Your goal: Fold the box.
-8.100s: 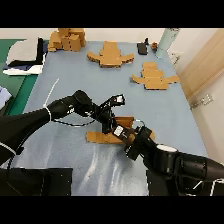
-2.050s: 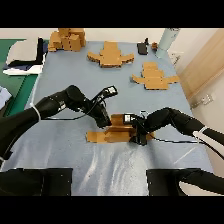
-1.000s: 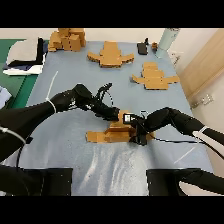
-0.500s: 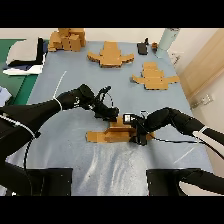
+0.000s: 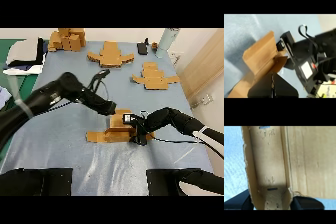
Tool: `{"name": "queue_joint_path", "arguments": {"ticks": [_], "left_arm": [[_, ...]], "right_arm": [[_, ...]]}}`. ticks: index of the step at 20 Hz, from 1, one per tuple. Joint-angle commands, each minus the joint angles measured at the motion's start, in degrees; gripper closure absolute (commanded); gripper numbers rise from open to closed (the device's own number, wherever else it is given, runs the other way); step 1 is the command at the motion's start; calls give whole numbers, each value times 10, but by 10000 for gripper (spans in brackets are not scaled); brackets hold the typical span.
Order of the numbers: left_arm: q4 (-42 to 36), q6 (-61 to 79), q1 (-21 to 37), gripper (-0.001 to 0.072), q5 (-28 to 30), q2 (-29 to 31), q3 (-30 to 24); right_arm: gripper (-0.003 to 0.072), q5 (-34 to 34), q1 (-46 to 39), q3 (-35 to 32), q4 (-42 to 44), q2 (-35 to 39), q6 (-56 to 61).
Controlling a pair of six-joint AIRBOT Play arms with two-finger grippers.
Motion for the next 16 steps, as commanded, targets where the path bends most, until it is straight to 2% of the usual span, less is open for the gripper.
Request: {"name": "queue_joint_path", "arguments": {"ticks": [1, 4, 6, 11, 13, 15, 16], "left_arm": [[88, 24, 0, 701, 4, 150, -78], [127, 95, 0, 700, 10, 252, -154], [145, 151, 1, 698, 11, 286, -191], [135, 355, 1, 694, 23, 284, -246], [103, 463, 14, 683, 42, 270, -262], [16, 576, 34, 21, 64, 240, -286], [-32, 621, 39, 13, 72, 223, -296]], "right_arm": [[115, 0, 0, 0, 0, 0, 0], [115, 0, 0, 0, 0, 0, 0], [116, 0, 0, 0, 0, 0, 0], [115, 0, 0, 0, 0, 0, 0], [115, 0, 0, 0, 0, 0, 0], [115, 0, 0, 0, 0, 0, 0], [115, 0, 0, 0, -3, 0, 0]]}}
